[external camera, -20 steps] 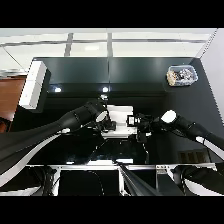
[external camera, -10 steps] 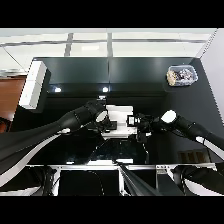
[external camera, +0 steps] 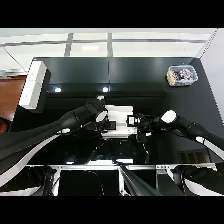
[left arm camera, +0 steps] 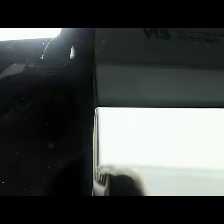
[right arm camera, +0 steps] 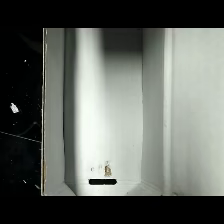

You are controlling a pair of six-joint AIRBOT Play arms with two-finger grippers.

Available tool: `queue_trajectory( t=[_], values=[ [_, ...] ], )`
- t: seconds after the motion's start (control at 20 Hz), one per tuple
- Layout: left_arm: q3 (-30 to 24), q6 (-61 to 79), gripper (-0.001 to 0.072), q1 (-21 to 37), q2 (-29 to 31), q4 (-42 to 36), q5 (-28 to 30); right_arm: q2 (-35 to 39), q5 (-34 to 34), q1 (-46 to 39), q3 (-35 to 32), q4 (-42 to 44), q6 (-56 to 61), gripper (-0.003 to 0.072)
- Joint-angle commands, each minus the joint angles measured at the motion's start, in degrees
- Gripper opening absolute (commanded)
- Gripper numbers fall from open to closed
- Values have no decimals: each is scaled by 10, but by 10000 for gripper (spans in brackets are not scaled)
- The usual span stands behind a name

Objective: Fold the box and place the chain.

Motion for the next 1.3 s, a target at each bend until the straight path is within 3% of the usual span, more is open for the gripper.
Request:
queue_trajectory(
  t=[0.0, 0.75, 0.8, 0.85, 0.9, 1.25],
  values=[
    [0, -2, 28, 1, 0, 0, 5, 0, 0, 0, 0, 0, 0, 179],
    [0, -2, 30, 1, 0, -3, 6, 0, 2, 0, 0, 0, 0, 179],
    [0, -2, 30, 1, 0, -3, 6, 0, -2, 0, 0, 2, 2, 270],
    [0, -2, 30, 1, 0, -3, 4, 0, -11, 0, 0, 5, 7, 576],
    [0, -2, 30, 1, 0, -2, 4, 0, -14, 0, 0, 4, 16, 682],
    [0, -2, 30, 1, 0, 0, 3, 83, 45, -2, 0, -115, 84, 680]
  ],
)
